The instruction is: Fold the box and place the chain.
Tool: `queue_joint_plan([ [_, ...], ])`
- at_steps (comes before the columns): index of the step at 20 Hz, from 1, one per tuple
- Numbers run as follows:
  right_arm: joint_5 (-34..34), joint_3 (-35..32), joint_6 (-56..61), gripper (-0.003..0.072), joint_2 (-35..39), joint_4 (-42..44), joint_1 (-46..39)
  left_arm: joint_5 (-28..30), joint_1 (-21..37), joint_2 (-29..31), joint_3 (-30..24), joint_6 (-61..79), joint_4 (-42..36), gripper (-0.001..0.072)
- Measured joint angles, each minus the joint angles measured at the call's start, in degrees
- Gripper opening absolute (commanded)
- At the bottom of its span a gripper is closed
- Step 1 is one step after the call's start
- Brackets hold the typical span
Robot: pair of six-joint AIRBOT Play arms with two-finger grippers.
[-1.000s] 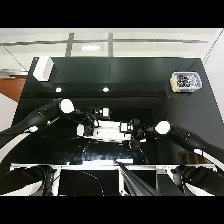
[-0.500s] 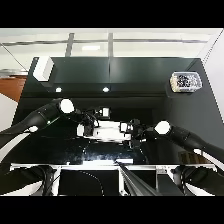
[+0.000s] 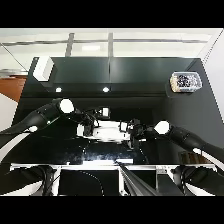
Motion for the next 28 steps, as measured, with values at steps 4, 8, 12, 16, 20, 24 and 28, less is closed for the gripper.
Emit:
queue_joint_plan([
  [4,0.00,0.00,0.00,0.0478,0.00,-0.17,-0.04,-0.09,0.00,0.00,0.00,0.02,0.00,0.0031],
  [8,0.00,0.00,0.00,0.0478,0.00,-0.33,-0.04,-0.07,0.00,0.00,0.00,0.00,0.00,0.0058],
  [12,-0.11,0.02,-0.02,0.0477,0.00,-0.55,-0.04,0.37,0.04,0.87,0.02,-0.44,1.22,0.0451],
  [16,-0.09,0.02,0.00,0.0478,0.00,-1.03,-0.04,-0.35,0.17,4.15,0.17,-4.59,5.22,0.0551],
  [20,-0.04,0.02,-0.02,0.0478,0.00,-1.25,-0.04,-3.50,1.51,9.22,0.24,-12.20,9.70,0.0526],
  [24,-0.02,0.02,-0.09,0.0478,0.00,-1.42,-0.04,-10.64,4.09,14.08,0.24,-19.65,11.37,0.0032],
  [28,0.00,0.02,-0.22,0.0478,0.00,-1.46,-0.04,-18.25,5.70,16.02,-0.72,-23.63,6.80,0.0031],
])
